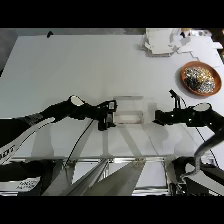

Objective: Fold the box and place the chain.

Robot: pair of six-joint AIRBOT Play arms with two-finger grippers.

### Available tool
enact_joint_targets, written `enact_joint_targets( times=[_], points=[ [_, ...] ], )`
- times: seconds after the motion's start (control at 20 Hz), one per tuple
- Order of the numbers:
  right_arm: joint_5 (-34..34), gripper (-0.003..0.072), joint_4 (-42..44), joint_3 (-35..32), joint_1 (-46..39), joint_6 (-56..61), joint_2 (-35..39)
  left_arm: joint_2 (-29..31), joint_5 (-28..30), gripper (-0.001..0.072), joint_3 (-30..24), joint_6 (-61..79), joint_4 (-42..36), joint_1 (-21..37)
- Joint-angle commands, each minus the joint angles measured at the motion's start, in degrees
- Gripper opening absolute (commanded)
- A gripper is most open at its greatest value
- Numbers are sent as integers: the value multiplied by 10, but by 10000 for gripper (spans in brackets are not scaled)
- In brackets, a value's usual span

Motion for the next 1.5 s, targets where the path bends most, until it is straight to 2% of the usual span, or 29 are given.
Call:
enact_joint_targets(
  times=[0.0,0.1,0.25,0.55,0.65,0.7,0.75,0.8,1.05,1.45],
  points=[
    [19,68,45,6,6,-27,6,0,0,150,0,0,0,0],
    [19,137,44,9,6,-27,23,0,0,150,0,0,0,0],
    [23,151,44,10,6,-27,41,0,0,150,0,0,0,0],
    [26,300,43,10,6,-27,84,0,0,150,0,0,0,0],
    [11,301,23,10,14,-27,85,0,0,150,0,0,0,0],
    [0,349,-2,10,28,-23,85,0,0,150,0,0,0,0],
    [-13,433,-25,10,47,-10,85,0,0,150,0,0,0,0],
    [-26,470,-35,10,65,1,85,0,0,150,0,0,0,0],
    [-87,471,-48,23,149,36,85,0,0,150,0,0,0,0],
    [-105,465,-293,99,267,279,84,0,0,150,0,0,0,0]
  ],
)
